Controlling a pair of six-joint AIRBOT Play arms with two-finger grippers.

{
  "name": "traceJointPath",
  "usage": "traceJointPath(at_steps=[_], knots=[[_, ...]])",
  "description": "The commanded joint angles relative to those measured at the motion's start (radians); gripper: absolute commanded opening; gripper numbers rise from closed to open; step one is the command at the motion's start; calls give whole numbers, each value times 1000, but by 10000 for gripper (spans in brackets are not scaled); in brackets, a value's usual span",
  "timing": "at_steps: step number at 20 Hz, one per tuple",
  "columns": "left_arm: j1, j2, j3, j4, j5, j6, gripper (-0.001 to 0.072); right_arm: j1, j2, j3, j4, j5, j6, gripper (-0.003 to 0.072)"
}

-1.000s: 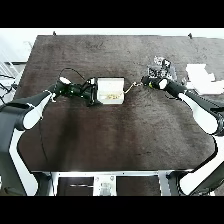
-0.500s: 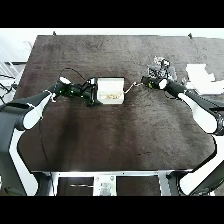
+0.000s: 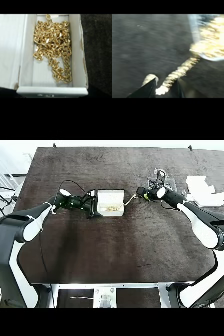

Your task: Fold the box and place the chain.

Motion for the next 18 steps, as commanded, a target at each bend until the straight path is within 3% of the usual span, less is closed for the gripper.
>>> traceJointPath(at_steps=[1, 7, 13, 16, 18], knots=[[1, 0, 0, 0, 0, 0, 421, 20, -8, 18, 27, -30, 1, 322], [1, 0, 0, 0, 0, 0, 421, 12, -10, 17, 23, 7, -1, 323], [1, 0, 0, 0, 0, 0, 421, 17, 100, 7, -99, 68, 2, 323], [1, 0, 0, 0, 0, 0, 421, -11, 87, -3, -141, 67, 57, 320], [1, 0, 0, 0, 0, 0, 421, -32, 61, -2, -146, 62, 77, 272]])
